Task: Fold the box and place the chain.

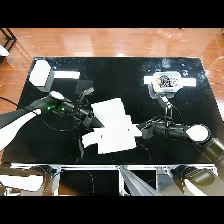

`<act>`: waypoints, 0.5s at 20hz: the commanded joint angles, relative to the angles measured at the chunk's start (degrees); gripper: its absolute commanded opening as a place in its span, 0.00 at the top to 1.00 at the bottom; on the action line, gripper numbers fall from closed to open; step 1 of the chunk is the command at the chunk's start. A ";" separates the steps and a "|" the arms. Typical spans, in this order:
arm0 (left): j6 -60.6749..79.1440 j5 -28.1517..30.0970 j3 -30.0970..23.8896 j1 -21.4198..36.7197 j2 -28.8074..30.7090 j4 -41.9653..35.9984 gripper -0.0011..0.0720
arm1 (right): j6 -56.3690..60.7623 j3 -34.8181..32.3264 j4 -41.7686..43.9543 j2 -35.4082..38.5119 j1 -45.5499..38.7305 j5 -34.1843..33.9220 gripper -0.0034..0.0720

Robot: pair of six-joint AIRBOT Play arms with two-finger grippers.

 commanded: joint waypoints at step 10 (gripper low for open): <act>0.92 -1.77 1.42 -2.84 -2.08 3.87 0.52 | 3.08 -0.02 -3.58 0.04 0.00 0.74 0.93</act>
